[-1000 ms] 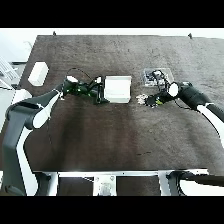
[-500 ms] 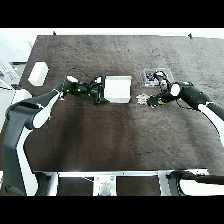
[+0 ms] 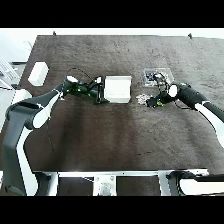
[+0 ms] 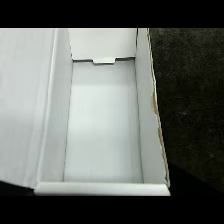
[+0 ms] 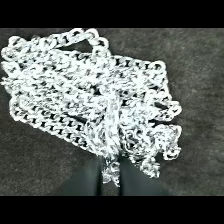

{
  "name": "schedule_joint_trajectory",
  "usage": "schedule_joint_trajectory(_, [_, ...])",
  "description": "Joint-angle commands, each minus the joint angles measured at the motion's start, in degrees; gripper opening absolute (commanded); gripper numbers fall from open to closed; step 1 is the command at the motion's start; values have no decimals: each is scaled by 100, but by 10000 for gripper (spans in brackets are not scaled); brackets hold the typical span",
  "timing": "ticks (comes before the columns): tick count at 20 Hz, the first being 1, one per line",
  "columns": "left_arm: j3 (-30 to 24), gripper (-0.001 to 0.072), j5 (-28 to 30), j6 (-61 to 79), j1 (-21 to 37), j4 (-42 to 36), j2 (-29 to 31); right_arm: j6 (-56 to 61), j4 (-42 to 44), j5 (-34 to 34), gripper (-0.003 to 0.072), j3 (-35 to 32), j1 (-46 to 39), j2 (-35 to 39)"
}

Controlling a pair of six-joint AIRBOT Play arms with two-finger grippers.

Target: Fold the box and place the chain.

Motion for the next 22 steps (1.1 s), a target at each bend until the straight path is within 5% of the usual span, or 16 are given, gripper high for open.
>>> schedule_joint_trajectory(1, [4,290,2,0,2,2,2,-4,7,-9,7,26,9,-44])
schedule_joint_trajectory(6, [4,290,2,0,2,0,2,76,13,181,5,254,52,260])
schedule_joint_trajectory(14, [4,290,4,0,2,-7,2,529,175,459,5,505,234,2260])
schedule_joint_trajectory(18, [4,290,2,0,2,-7,2,527,619,-166,5,933,772,2907])
schedule_joint_trajectory(22, [4,290,2,0,2,-7,2,529,616,-883,4,1080,1438,2769])
